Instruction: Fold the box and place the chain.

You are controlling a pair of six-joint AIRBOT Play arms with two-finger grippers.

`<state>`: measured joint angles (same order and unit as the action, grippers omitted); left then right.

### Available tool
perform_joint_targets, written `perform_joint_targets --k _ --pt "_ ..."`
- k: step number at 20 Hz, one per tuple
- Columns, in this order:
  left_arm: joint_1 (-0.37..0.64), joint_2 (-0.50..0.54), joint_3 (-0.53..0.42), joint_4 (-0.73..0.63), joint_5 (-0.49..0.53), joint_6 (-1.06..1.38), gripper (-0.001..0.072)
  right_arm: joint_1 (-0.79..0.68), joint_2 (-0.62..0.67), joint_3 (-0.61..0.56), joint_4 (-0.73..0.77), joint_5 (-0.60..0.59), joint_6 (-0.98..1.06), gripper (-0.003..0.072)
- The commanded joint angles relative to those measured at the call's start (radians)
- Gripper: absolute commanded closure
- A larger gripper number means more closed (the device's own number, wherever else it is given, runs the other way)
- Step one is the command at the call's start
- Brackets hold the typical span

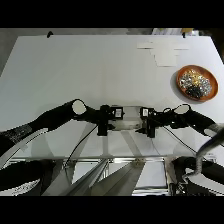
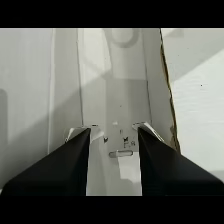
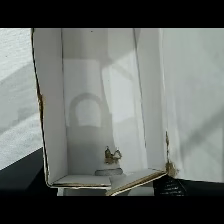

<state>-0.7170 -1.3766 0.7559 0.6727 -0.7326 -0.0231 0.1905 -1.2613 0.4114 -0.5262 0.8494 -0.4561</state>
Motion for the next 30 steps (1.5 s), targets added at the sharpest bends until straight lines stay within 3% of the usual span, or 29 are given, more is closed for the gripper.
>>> perform_joint_targets --k 1,3,5,6,12,17,22,30 --pt "-0.006 -0.001 0.0 -0.01 -0.003 -0.003 0.0359 0.0 0.0 0.0 0.0 0.0 0.002 0.0228" --pt "-0.008 0.004 0.0 -0.01 -0.027 -0.004 0.042 0.0 0.0 0.0 0.0 0.0 0.002 0.0228" --pt "-0.003 0.026 0.0 0.005 -0.062 -0.029 0.066 0.0 0.0 0.0 0.0 0.0 0.002 0.0228" --pt "0.002 0.044 0.0 0.022 -0.074 -0.072 0.0704 0.0 0.0 0.0 0.0 0.0 0.002 0.0228" --pt "0.095 0.211 0.0 0.356 -0.163 -0.606 0.0707 0.0 0.0 0.0 0.0 0.0 0.002 0.0228" --pt "0.255 0.321 0.0 0.399 -0.234 -1.053 0.0708 0.0 0.0 0.0 0.0 0.0 0.002 0.0228" --pt "0.326 0.235 -0.044 0.377 -0.237 -1.537 0.0703 0.0 0.0 0.0 0.0 0.0 0.002 0.0228" --pt "0.233 0.033 -0.063 0.204 -0.204 -1.476 0.0703 0.0 0.0 0.0 0.0 0.0 0.002 0.0228"
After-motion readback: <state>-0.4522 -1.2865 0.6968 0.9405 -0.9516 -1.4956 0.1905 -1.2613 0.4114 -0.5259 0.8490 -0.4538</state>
